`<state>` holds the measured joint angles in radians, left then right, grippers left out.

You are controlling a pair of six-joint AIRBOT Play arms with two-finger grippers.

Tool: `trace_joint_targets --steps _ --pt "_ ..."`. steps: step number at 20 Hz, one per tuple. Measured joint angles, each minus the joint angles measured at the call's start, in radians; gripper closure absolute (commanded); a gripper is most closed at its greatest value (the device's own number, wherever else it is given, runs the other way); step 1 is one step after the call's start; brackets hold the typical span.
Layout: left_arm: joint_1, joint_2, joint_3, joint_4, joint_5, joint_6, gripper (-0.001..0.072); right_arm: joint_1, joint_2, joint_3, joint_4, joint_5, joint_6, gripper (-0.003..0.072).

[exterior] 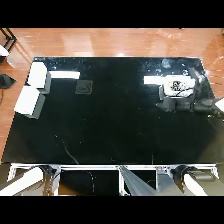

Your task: Fold the box and place the chain.

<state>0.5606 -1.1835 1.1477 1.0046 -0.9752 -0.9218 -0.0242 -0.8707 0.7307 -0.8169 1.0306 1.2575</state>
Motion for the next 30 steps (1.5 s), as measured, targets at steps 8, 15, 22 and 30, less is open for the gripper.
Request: trace_joint_targets --steps 8,15,22,30 --pt "-0.251 0.276 0.047 -0.129 -0.163 -0.208 0.0697 0.0 0.019 0.48 -0.428 0.175 0.061 0.0666" --pt "-0.823 0.477 -0.195 0.355 -0.069 -0.632 0.0696 0.0 0.13 0.275 -0.662 0.122 0.264 0.0666" --pt "-0.964 0.556 -0.469 0.573 0.032 -0.883 0.0693 0.001 0.183 -0.007 -0.678 -0.016 0.362 0.0667" --pt "-0.968 0.565 -0.505 0.599 0.048 -0.922 0.0693 0.001 0.188 -0.042 -0.679 -0.032 0.375 0.0667"
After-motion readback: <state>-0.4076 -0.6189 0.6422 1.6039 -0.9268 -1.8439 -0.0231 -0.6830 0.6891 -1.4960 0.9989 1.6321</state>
